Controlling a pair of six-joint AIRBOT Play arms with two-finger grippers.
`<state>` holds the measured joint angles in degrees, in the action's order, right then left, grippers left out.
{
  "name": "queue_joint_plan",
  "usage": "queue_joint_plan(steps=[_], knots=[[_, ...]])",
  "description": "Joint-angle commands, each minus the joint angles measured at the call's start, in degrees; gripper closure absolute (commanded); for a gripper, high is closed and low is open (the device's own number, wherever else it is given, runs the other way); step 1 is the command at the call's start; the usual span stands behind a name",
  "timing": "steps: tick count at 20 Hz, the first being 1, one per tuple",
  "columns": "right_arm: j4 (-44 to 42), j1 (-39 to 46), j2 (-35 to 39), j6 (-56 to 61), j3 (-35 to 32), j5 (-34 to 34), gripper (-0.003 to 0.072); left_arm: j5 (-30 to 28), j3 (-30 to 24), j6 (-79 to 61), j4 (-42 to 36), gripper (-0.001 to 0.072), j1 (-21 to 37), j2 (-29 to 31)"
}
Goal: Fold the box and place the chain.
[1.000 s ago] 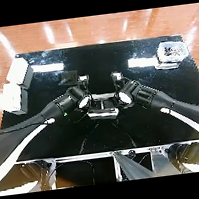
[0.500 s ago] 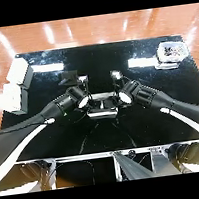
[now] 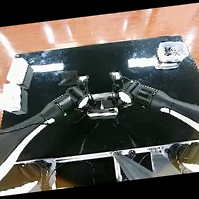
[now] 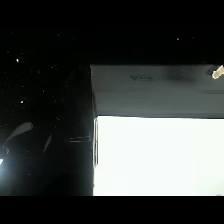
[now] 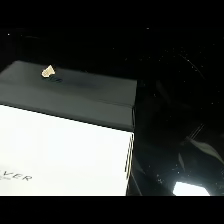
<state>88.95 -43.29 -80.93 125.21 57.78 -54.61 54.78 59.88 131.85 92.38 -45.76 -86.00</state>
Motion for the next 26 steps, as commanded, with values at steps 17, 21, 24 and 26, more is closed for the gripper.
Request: queue_joint_plan(steps=[17, 21, 24, 26], knots=[[3.0, 0.4, -3.2, 1.2, 0.0, -0.4, 0.0321, -0.3, 0.0, 0.1, -0.3, 0.0684, 0.0, 0.0], [3.0, 0.4, -3.5, 1.2, 0.0, -0.1, 0.0321, -0.4, 0.0, 0.1, -0.3, 0.0684, 0.0, 0.0], [3.0, 0.4, -3.8, 1.2, 0.0, -0.1, 0.0321, -0.4, 0.0, 0.1, -0.3, 0.0684, 0.0, 0.0], [3.0, 0.4, -3.8, 1.0, 0.0, 0.0, 0.0411, -0.4, 0.0, 0.1, -0.3, 0.0684, 0.0, 0.0]])
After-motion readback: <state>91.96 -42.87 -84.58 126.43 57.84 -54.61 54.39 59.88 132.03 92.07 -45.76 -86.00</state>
